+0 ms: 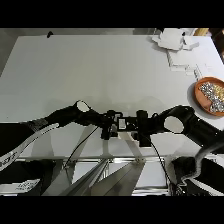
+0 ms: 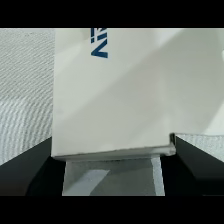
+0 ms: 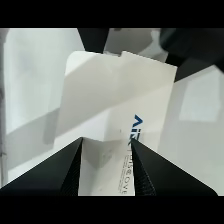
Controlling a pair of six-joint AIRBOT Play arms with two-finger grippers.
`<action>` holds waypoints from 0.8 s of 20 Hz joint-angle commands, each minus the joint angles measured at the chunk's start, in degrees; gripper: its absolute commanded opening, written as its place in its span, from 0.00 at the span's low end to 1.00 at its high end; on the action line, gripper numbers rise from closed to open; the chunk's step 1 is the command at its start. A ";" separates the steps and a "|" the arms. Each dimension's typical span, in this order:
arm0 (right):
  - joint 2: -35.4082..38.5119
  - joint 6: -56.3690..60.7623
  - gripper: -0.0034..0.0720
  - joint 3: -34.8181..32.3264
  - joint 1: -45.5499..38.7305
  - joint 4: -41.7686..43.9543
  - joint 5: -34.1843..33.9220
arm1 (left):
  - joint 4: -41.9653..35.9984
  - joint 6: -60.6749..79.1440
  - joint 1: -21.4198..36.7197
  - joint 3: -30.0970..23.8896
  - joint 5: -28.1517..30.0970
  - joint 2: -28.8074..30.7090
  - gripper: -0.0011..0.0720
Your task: Fold the box and place the chain.
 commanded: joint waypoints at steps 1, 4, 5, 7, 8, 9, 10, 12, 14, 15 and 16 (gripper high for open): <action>0.04 1.18 0.49 -0.11 0.11 -2.10 -1.44 | 0.02 0.02 0.04 0.02 0.00 0.00 0.47; 0.04 1.18 0.40 -0.11 0.11 -2.08 -1.73 | 0.02 0.02 0.04 0.02 0.00 0.00 0.47; 0.04 1.18 0.39 -0.11 0.11 -2.08 -1.73 | 0.02 0.02 0.04 0.02 0.02 0.02 0.47; 0.04 1.18 0.33 -0.11 0.11 -2.08 -1.88 | 0.02 0.02 0.04 0.02 0.02 0.00 0.47; 0.04 1.18 0.30 -0.11 0.11 -2.08 -1.97 | 0.02 0.02 0.04 0.02 0.02 0.02 0.47; 0.04 1.18 0.27 -0.11 0.11 -2.08 -2.03 | 0.02 0.02 0.04 0.02 0.02 0.02 0.47; 0.04 1.16 0.27 -0.11 0.11 -2.08 -2.14 | 0.02 0.02 0.04 0.02 0.02 0.02 0.47; 0.02 1.16 0.27 -0.11 0.11 -2.08 -2.27 | 0.02 0.02 0.04 0.02 0.02 0.02 0.47; -0.42 1.16 0.27 -0.15 0.11 -2.08 -2.29 | 0.02 0.02 0.04 0.02 0.02 0.02 0.47; -0.85 1.16 0.27 -0.17 0.11 -2.05 -2.29 | 0.02 0.02 0.04 0.02 0.02 0.00 0.47; -1.46 1.16 0.27 -0.17 0.11 -2.01 -2.27 | 0.02 0.02 0.04 0.02 0.00 0.02 0.47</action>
